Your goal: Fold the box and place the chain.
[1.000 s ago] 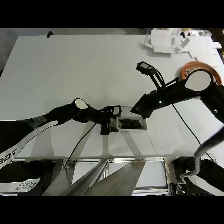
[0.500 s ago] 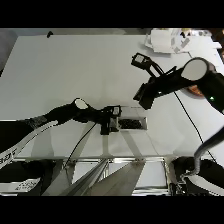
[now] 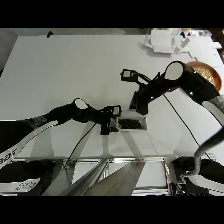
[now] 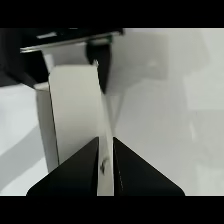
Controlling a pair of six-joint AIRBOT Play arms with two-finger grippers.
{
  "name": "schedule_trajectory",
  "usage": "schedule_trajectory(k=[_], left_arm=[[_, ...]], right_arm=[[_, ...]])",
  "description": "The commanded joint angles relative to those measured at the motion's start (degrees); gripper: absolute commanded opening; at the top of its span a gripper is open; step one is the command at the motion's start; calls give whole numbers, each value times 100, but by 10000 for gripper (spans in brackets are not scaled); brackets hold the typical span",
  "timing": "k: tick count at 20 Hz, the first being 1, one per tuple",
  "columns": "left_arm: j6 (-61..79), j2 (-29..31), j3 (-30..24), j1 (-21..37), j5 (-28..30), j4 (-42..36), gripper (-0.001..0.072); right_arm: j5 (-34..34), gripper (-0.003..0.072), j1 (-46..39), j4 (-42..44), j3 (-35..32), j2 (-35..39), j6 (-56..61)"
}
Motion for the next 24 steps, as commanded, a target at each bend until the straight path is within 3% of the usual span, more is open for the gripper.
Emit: schedule_trajectory(k=[1, 4, 10, 14, 21, 24], left_arm=[[0, 4, 2, 4, 0, 0, 141], [0, 4, 2, 4, 0, 0, 141], [0, 4, 2, 4, 0, 0, 141], [0, 4, 2, 4, 2, 0, 141], [0, 4, 2, 4, 0, 0, 141], [0, 4, 2, 4, 0, 0, 141]], right_arm=[[-210, 133, 501, 83, -4, -33, -398], [-326, 201, 782, -363, -4, -33, -391], [-273, 202, 866, -570, -393, 247, -396], [-1137, 203, 866, -625, -1126, 715, -391], [-973, 203, 935, -417, -1198, 905, -393], [-1298, 211, 1045, -415, -1429, 1134, -393]])
